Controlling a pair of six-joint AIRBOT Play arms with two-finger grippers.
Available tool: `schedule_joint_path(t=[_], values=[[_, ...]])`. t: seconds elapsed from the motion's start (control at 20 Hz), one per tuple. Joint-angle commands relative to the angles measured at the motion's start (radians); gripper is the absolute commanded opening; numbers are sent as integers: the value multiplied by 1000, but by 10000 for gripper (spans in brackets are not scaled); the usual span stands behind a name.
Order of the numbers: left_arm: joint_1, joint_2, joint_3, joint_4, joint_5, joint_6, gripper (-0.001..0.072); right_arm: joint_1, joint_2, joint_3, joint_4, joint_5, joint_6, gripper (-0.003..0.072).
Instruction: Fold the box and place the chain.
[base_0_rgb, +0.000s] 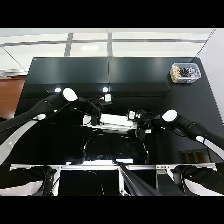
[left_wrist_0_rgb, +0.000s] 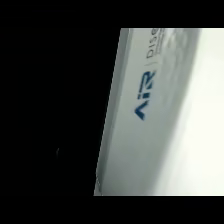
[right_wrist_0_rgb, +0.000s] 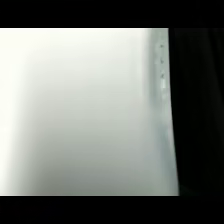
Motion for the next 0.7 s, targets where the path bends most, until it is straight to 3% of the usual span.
schedule_joint_path(t=[0.0, 0.2, 0.35, 0.4, 0.5, 0.55, 0.6, 0.65], values=[[40, 88, 0, 125, -99, -184, 591, 1, 0, 0, -3, 10, -8, 445], [93, 208, 0, 373, -274, -518, 589, 1, 0, 0, -18, 47, -30, 445], [119, 240, 0, 404, -439, -694, 573, 1, 0, 0, -20, 48, -35, 445], [119, 238, 0, 400, -503, -750, 459, 1, -1, 0, -20, 49, -39, 445], [119, 230, -5, 351, -603, -777, 108, 1, 0, 0, -20, 51, -41, 444], [119, 230, -14, 313, -619, -778, 27, 1, -1, 0, -20, 51, -42, 373], [119, 230, -28, 260, -615, -777, 26, 1, -1, 0, -20, 51, -43, 236], [119, 230, -49, 191, -592, -777, 25, 1, -1, 0, -20, 52, -43, 180]])
